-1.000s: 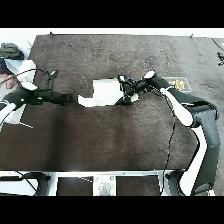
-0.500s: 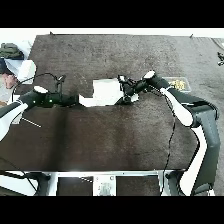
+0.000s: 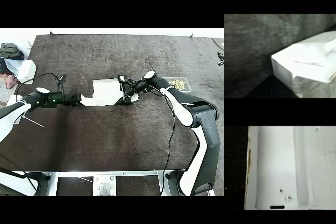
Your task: Fold the box and place the chain.
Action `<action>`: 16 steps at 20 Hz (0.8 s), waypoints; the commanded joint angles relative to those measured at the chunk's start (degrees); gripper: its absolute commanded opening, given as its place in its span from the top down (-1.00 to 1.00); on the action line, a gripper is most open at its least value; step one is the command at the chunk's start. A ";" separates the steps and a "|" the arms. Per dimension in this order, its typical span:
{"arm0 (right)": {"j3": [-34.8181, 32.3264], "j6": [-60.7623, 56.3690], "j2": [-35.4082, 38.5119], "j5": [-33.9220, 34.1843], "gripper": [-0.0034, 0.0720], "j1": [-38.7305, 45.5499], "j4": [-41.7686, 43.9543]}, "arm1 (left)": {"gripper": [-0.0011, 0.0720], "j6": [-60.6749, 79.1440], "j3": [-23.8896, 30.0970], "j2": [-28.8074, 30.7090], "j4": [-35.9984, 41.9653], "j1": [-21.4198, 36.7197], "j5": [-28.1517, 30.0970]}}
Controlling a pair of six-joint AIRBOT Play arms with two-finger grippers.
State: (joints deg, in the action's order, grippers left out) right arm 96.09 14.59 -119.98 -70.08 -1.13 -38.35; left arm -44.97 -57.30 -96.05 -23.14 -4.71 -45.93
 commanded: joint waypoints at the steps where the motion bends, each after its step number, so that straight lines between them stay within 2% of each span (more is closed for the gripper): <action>1: -0.02 -0.02 -0.02 -0.02 -0.21 -0.02 0.02 | 0.94 1.20 -0.09 -0.09 2.95 -1.14 0.57; 7: -0.02 -0.02 -0.02 -0.02 -0.21 -0.02 0.02 | 0.91 2.32 -3.74 0.02 3.91 -1.55 -2.80; 8: -0.02 -0.02 -0.02 -0.02 -0.21 -0.02 0.02 | 0.27 2.60 -4.50 0.02 4.02 -1.55 -3.50; 9: -0.02 -0.02 -0.02 -0.02 -0.21 -0.02 0.02 | 0.09 2.60 -5.09 0.02 4.28 -1.55 -4.31; 16: -0.02 -0.02 -0.02 -0.02 -0.21 -0.02 0.02 | 0.13 2.54 -5.64 0.04 5.62 -3.23 -3.37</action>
State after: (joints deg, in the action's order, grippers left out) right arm 96.09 14.57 -119.98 -70.08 -1.13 -38.33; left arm -42.50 -62.63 -96.05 -18.41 -7.11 -49.74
